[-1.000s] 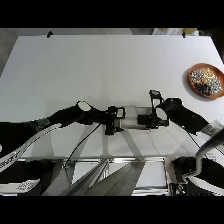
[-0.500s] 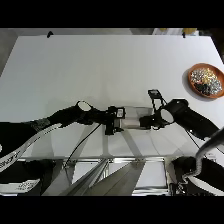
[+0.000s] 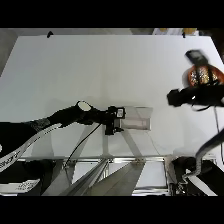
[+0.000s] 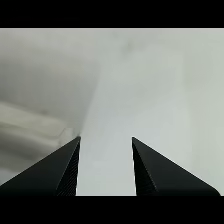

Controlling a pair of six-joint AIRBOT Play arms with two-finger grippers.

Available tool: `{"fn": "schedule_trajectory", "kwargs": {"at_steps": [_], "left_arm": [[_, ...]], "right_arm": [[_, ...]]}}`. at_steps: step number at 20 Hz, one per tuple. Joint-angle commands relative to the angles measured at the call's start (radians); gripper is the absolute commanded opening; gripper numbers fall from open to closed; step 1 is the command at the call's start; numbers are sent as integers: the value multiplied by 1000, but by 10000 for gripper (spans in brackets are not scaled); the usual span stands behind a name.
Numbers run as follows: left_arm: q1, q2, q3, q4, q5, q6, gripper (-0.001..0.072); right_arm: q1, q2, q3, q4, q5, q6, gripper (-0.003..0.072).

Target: Fold the box and place the chain.

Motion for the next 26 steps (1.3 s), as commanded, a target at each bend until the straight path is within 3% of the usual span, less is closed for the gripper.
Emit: {"fn": "schedule_trajectory", "kwargs": {"at_steps": [1,5,10,15,17,26], "left_arm": [[0,0,1,0,0,0,233],[0,0,1,0,0,0,233],[0,0,1,1,0,0,233],[0,0,1,0,0,0,233],[0,0,1,0,0,0,233],[0,0,1,0,0,0,233]], "right_arm": [[-214,-125,221,6,12,-136,357],[-380,-397,417,14,-6,-145,322],[-529,-584,444,8,-45,-205,320],[-669,-698,444,15,-73,-250,315],[-705,-743,444,27,-81,-298,256],[-760,-858,443,35,-167,-293,226]]}}
